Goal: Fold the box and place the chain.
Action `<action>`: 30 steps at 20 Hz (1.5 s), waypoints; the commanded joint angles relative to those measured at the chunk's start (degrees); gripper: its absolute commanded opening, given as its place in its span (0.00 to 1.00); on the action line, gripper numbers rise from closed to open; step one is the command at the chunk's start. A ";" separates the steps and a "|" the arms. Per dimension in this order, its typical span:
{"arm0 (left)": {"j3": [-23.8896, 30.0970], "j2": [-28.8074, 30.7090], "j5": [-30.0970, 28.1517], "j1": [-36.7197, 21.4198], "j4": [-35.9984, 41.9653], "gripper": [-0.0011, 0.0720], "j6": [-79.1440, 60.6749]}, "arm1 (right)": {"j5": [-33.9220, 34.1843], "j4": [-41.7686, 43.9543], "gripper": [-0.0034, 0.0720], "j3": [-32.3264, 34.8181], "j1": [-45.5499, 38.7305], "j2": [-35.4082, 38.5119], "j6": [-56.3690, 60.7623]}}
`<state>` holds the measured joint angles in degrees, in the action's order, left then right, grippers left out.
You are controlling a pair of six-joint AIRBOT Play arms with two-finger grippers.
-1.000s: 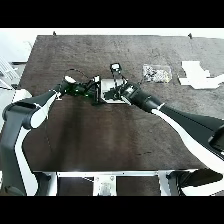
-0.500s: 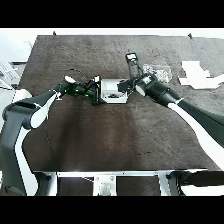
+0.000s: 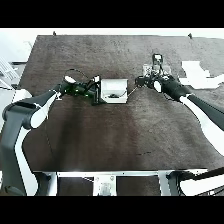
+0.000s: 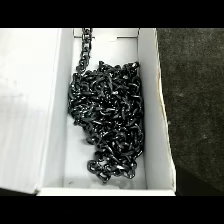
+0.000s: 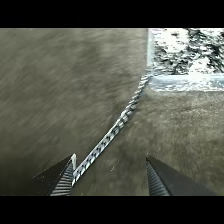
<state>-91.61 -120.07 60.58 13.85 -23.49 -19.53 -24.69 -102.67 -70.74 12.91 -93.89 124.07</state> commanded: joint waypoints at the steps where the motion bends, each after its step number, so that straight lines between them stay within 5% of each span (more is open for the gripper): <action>1: -0.02 0.04 0.00 -0.02 -0.02 0.51 0.00 | 5.44 8.72 0.73 -1.97 -4.24 -5.14 -4.68; 10: -0.02 0.04 0.09 -0.02 0.00 0.51 0.00 | 4.37 33.75 0.64 -10.84 -5.88 -13.44 -27.89; 15: -0.02 0.04 0.11 -0.02 0.00 0.51 0.00 | 5.64 34.73 0.10 -10.86 -5.16 -13.53 -34.88; 19: -0.02 0.04 0.11 -0.02 0.00 0.51 0.00 | 6.49 34.32 0.05 -10.84 -5.27 -13.20 -36.20; 25: -0.02 0.04 0.07 -0.02 0.00 0.51 -0.02 | 1.18 25.97 0.05 -10.78 -1.46 7.39 -34.91; 30: -0.02 0.04 0.07 -0.02 0.00 0.51 -0.02 | -8.28 8.55 0.05 -10.78 6.38 24.57 -26.08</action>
<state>-91.61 -120.07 60.66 13.85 -23.46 -19.53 -27.22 -83.48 -81.52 15.22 -77.80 92.90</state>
